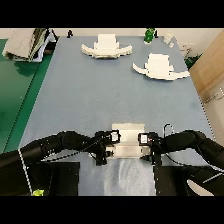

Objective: Fold the box.

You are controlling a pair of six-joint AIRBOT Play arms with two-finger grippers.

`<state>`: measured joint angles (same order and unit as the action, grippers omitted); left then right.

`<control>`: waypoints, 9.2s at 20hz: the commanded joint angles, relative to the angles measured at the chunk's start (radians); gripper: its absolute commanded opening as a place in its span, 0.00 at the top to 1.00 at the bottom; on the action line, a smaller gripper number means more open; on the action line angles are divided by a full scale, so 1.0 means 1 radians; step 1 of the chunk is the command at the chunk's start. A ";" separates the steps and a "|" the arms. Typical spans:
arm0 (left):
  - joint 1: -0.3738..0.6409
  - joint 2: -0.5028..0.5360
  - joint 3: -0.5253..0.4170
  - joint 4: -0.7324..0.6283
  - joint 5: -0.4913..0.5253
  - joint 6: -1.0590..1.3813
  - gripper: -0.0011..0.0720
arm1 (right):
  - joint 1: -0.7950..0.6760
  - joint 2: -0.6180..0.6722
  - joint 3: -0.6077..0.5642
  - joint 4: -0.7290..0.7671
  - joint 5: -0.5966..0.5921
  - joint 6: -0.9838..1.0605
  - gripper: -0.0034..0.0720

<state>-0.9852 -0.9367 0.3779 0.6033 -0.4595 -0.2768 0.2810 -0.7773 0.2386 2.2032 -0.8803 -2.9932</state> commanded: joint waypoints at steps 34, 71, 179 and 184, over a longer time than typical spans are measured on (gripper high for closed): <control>0.417 0.354 -0.187 0.091 -0.386 -1.250 0.97 | 0.000 0.000 0.000 0.000 0.000 0.000 0.16; -0.017 0.061 0.081 0.150 -0.090 -1.527 0.17 | 0.000 0.000 0.000 0.000 0.000 0.000 0.16; 0.013 -0.030 -0.048 -0.196 0.027 0.289 0.02 | 0.000 0.000 0.000 0.000 0.000 0.000 0.16; 0.013 -0.033 -0.048 -0.208 0.034 0.288 0.02 | 0.000 0.000 0.000 0.000 0.000 0.000 0.16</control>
<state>-0.9703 -0.9646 0.3294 0.4137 -0.4351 -0.0010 0.2810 -0.7773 0.2382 2.2032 -0.8803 -2.9932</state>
